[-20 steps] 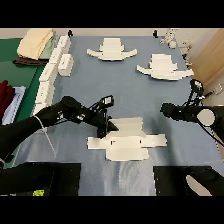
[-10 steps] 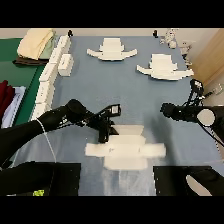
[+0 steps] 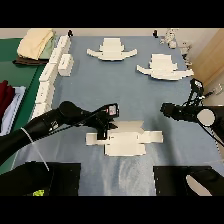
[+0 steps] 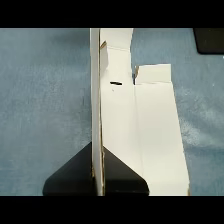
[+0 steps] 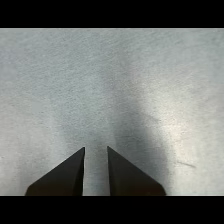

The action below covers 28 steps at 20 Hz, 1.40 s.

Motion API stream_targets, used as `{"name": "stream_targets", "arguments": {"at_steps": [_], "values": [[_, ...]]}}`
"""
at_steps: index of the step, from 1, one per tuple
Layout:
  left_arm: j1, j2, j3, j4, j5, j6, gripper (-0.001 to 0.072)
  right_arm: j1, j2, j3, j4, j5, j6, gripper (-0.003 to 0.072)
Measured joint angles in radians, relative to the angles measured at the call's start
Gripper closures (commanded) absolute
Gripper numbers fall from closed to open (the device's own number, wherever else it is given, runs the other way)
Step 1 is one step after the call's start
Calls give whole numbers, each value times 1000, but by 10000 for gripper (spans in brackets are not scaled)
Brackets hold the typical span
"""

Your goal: Fold the box.

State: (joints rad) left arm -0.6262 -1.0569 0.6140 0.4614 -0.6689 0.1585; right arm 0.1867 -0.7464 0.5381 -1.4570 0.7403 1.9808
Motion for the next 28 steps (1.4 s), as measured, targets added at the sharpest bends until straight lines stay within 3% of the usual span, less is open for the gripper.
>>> {"name": "stream_targets", "arguments": {"at_steps": [6, 12, 16, 22, 23, 24, 25, 28], "values": [[-54, 7, -82, -29, 111, 33, 693, 0, 0, 0, 0, -5, 0, 468], [-64, 10, -121, -46, 136, 40, 693, 0, 0, 0, 1, -6, 0, 468], [-67, 10, -131, -41, 40, 32, 692, 0, 0, 0, 1, -6, 0, 468], [-66, 10, -130, -38, -14, 9, 692, 0, 0, 0, 0, -5, 0, 468], [-66, 10, -129, -38, -14, 6, 692, 0, 0, 0, 0, -5, 0, 499], [-66, 10, -128, -37, -14, 6, 692, 0, 0, 0, 1, -5, 0, 594], [-66, 10, -127, -36, -15, 5, 692, 0, 0, 0, 5, -3, -1, 630], [-61, 10, -116, -32, -14, 2, 692, 0, 0, 0, 29, 4, -10, 630]]}}
